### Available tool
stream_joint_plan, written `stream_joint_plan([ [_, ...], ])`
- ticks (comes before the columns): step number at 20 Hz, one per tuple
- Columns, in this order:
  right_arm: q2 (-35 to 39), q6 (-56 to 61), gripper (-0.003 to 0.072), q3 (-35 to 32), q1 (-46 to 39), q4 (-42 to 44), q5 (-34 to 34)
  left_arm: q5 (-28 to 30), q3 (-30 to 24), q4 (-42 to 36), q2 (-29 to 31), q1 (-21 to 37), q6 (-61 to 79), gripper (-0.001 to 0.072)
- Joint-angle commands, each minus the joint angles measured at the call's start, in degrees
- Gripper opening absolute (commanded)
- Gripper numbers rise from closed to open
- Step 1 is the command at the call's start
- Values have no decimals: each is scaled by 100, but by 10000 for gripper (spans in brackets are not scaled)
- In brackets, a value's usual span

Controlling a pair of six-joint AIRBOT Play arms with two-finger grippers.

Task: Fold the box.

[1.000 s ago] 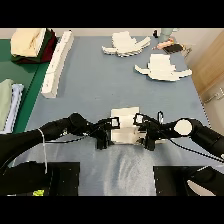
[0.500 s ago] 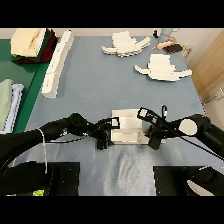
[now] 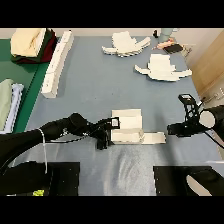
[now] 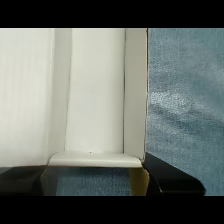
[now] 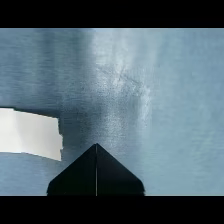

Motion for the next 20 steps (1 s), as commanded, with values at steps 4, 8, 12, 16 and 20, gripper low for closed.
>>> stream_joint_plan([
  [4,-813,-645,0,-393,-1646,2391,-424,-2,7,2,0,-2,4,520],
  [8,-1141,-1088,0,-393,-1803,3040,-476,2,7,2,0,-2,4,520],
  [12,-1152,-1620,0,-391,-1803,3958,-149,2,7,2,0,-2,4,520],
  [16,-844,-1801,1,-391,-1788,4354,195,0,7,2,0,-2,4,520],
  [20,-973,-2039,2,-393,-1788,4282,260,0,7,2,0,-2,4,520],
])
